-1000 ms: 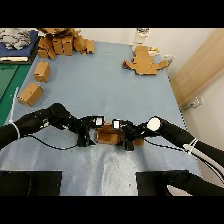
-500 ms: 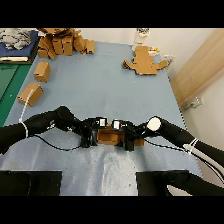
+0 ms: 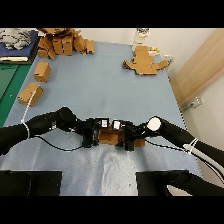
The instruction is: Fold the box.
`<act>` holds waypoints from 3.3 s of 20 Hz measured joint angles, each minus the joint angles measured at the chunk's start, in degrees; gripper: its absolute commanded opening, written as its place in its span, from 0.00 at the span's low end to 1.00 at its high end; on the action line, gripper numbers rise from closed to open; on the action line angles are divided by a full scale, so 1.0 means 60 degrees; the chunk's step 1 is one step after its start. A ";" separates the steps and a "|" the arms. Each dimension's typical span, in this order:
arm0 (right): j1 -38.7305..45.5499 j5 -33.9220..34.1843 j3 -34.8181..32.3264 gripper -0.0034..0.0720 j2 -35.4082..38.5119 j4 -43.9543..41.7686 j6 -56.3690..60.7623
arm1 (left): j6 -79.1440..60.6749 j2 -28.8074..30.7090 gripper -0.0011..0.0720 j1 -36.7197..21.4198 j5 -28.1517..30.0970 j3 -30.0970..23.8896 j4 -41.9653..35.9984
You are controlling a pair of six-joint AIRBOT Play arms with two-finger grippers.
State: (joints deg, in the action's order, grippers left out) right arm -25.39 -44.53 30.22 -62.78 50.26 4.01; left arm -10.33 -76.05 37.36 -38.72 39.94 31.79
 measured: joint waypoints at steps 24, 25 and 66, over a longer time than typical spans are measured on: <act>-0.0018 0.0007 0.0007 0.81 0.0000 0.0015 -0.0004 | -0.1468 0.0703 0.97 -0.0845 -0.0302 -0.0641 -0.0787; -0.0018 0.0007 0.0007 0.81 0.0000 0.0015 -0.0004 | -0.1526 0.0692 0.97 -0.0834 -0.0321 -0.0648 -0.0841; -0.0015 0.0004 0.0007 0.81 -0.0011 0.0087 0.0000 | -0.2120 0.0113 0.97 -0.0794 -0.0149 -0.0678 -0.1800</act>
State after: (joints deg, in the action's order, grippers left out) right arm -25.47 -44.51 30.26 -62.85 50.78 4.01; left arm -23.05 -75.37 32.60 -39.62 35.88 20.99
